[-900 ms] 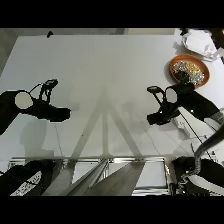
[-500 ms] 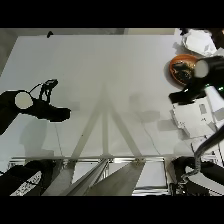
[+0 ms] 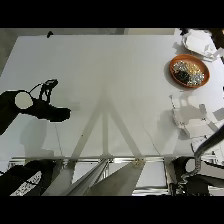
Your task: Fold the box and place the chain.
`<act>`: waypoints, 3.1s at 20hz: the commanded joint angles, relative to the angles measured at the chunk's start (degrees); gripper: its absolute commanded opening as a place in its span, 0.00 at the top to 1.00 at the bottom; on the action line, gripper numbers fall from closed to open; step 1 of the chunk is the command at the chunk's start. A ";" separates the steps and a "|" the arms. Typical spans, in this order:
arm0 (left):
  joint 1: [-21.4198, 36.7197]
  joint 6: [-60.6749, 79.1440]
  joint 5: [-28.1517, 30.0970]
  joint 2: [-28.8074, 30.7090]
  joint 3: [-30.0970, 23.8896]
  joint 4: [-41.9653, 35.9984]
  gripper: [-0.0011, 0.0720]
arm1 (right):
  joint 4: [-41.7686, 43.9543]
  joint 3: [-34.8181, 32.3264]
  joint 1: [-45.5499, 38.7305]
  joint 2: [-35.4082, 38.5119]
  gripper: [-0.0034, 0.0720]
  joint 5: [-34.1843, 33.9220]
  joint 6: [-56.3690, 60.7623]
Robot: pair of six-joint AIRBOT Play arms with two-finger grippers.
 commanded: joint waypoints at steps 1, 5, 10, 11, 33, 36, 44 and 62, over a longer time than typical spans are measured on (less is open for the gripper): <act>-0.04 0.00 0.02 -0.04 -0.02 0.02 0.97 | -0.87 0.55 -3.87 -7.37 0.32 0.37 -8.11; -0.04 0.00 0.02 -0.04 -0.02 0.02 0.97 | -2.45 0.55 -3.56 -12.81 0.33 1.90 -10.51; -0.04 0.00 0.02 -0.04 -0.02 0.02 0.97 | -1.38 0.48 -3.63 -16.33 0.42 5.84 -11.47; -0.04 0.00 0.02 -0.04 -0.02 0.02 0.97 | -2.62 0.44 -3.89 -16.79 0.44 6.40 -10.64; -0.04 0.00 0.00 -0.04 -0.02 0.02 0.97 | 48.98 -32.57 15.28 13.49 0.93 -3.76 -35.89; -0.04 0.00 0.02 -0.04 -0.02 0.02 0.97 | 53.59 -39.36 21.79 18.40 0.93 -10.60 -36.48; -0.04 0.09 1.20 -0.04 -0.02 0.13 0.97 | 54.14 -42.93 34.36 22.38 0.93 -23.37 -26.71; -0.28 58.18 9.33 -18.16 2.82 -54.69 0.28 | 52.68 -42.93 38.21 22.38 0.93 -24.06 -25.68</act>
